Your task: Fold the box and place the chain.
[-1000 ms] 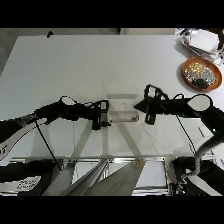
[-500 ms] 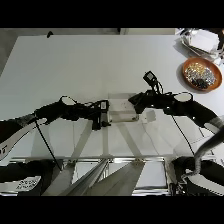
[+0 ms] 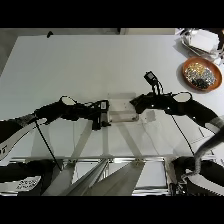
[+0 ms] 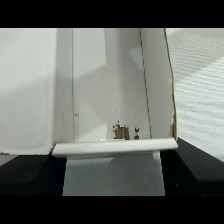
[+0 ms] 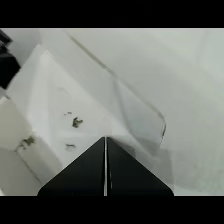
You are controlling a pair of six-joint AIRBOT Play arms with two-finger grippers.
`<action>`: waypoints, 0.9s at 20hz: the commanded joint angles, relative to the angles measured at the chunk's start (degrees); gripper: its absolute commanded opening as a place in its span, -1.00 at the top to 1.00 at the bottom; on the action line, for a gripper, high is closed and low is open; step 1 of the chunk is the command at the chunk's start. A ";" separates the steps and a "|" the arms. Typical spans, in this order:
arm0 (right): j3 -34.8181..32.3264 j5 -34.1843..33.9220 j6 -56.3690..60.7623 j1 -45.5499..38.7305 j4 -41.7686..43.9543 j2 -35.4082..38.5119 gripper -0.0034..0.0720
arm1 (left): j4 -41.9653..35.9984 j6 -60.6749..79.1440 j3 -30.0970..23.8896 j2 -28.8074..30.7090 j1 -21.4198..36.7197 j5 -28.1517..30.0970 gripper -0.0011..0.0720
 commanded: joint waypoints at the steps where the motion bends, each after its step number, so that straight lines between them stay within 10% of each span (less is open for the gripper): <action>1: 0.48 2.95 0.98 -0.02 -1.09 6.08 0.86 | 0.00 0.00 0.02 0.02 0.02 0.02 0.40; 6: 0.48 6.14 11.93 -0.02 -21.40 17.86 0.86 | 0.00 0.02 0.02 0.02 0.02 0.02 0.40; 12: -0.11 26.14 10.71 -0.02 -48.78 19.80 0.86 | 0.00 0.00 0.02 0.02 0.02 0.02 0.40; 15: -0.63 25.00 -9.88 -0.02 -46.93 16.83 0.26 | 0.00 0.00 0.02 0.02 0.02 0.02 0.40; 18: -0.66 17.70 -17.94 -0.02 -43.36 13.92 0.28 | 0.00 0.00 0.02 0.02 0.02 0.02 0.40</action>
